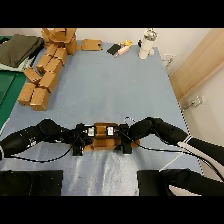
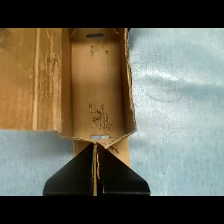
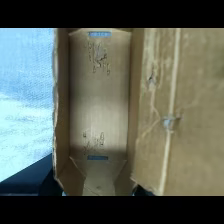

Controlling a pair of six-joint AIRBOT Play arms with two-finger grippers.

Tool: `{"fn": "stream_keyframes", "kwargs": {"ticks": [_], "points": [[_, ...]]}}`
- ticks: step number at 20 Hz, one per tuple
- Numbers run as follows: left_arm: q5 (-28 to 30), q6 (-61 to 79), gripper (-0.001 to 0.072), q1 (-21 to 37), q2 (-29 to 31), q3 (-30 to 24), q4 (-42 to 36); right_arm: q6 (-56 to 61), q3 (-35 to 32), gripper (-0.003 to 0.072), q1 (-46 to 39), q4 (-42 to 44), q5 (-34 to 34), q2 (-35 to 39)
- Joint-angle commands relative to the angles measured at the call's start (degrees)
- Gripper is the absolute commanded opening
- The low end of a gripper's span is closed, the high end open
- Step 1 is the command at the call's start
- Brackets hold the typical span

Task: Fold the box.

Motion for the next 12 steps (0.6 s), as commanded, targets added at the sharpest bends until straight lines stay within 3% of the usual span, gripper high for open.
{"fn": "stream_keyframes", "kwargs": {"ticks": [1, 7, 12], "points": [[-1.5, 0.1, 0.0041, 0.0, -0.2, 0.0, -0.7, 0.0, 0.0, 0.0517, 0.0, 0.0, 0.0, 0.0], [-1.4, 0.3, 0.0041, 0.0, -0.3, 0.0, -0.7, 0.0, 0.0, 0.0517, 0.0, 0.0, 0.0, 0.0], [-1.0, 9.9, 0.0041, 0.0, -2.5, 0.0, -11.4, 0.0, 0.0, 0.0517, 0.0, 0.0, 0.0, 0.0]]}}
